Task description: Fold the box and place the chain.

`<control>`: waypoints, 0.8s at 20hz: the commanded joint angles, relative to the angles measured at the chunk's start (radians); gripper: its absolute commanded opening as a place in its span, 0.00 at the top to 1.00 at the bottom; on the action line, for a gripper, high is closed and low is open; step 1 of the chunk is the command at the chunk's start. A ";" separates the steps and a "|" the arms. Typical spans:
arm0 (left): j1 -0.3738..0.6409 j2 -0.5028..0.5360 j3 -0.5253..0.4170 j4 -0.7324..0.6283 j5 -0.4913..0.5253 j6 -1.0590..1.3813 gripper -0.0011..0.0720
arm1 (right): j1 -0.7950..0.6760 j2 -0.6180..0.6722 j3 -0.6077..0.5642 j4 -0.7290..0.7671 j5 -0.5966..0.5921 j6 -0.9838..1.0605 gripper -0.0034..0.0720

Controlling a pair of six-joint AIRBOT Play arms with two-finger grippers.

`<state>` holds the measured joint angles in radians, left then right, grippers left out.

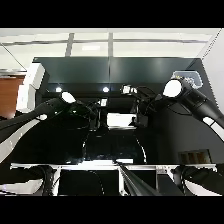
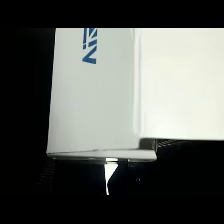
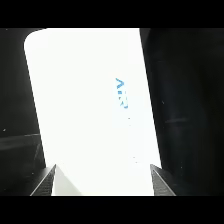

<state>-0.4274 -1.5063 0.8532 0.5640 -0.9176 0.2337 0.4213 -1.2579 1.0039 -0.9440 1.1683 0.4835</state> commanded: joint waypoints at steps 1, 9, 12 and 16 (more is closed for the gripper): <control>0.000 0.001 0.001 0.000 -0.002 -0.002 0.32 | 0.004 0.027 -0.001 -0.017 -0.002 0.071 0.07; 0.000 0.001 0.001 0.000 -0.002 -0.001 0.32 | 0.005 0.027 -0.056 -0.025 -0.119 -0.035 0.07; 0.000 0.001 0.001 0.000 -0.002 -0.001 0.32 | 0.010 0.027 -0.061 -0.029 -0.136 -0.035 0.07; 0.000 0.001 0.001 0.000 -0.005 -0.001 0.32 | 0.010 0.027 -0.061 -0.031 -0.150 -0.002 0.07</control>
